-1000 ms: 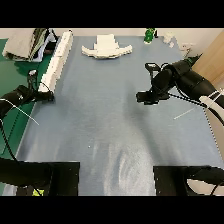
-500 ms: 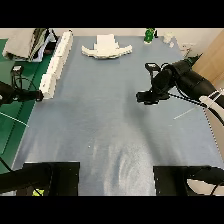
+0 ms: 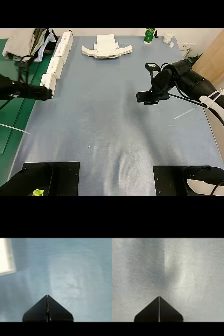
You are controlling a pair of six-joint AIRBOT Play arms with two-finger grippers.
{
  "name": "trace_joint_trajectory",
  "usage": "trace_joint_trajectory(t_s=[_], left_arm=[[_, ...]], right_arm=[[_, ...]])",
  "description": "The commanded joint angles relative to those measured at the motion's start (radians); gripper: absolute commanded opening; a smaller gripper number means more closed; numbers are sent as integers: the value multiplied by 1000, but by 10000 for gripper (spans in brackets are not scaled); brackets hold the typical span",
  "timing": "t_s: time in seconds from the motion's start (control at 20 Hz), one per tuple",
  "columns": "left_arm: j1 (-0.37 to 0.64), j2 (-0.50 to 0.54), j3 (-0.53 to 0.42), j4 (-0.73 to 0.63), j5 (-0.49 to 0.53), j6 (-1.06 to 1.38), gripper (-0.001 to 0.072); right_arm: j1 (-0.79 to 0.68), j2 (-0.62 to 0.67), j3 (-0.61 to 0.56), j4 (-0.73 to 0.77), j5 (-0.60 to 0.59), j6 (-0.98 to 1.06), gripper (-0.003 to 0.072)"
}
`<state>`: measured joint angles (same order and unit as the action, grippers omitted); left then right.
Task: Fold the box.
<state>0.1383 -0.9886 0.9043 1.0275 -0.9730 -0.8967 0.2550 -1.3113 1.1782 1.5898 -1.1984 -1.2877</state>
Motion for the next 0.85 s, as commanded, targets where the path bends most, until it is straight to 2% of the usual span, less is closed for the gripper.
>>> trace_joint_trajectory(t_s=[0.0, 0.15, 0.3, 0.5, 0.8], left_arm=[[-218, -4, 2, -21, -2, -93, 14], [-372, -51, 14, -21, 60, -155, 14], [-446, -146, 44, -21, 63, -221, 14], [-465, -232, 61, -33, 77, -238, 15], [-464, -233, 61, -32, 75, -238, 15]], right_arm=[[0, 0, 1, 0, 0, 0, 7], [0, -1, 1, 0, 0, 0, 7], [0, -1, 1, 0, 0, 0, 7], [0, 0, 1, 0, 0, 0, 7], [0, -1, 1, 0, 0, 0, 7]])
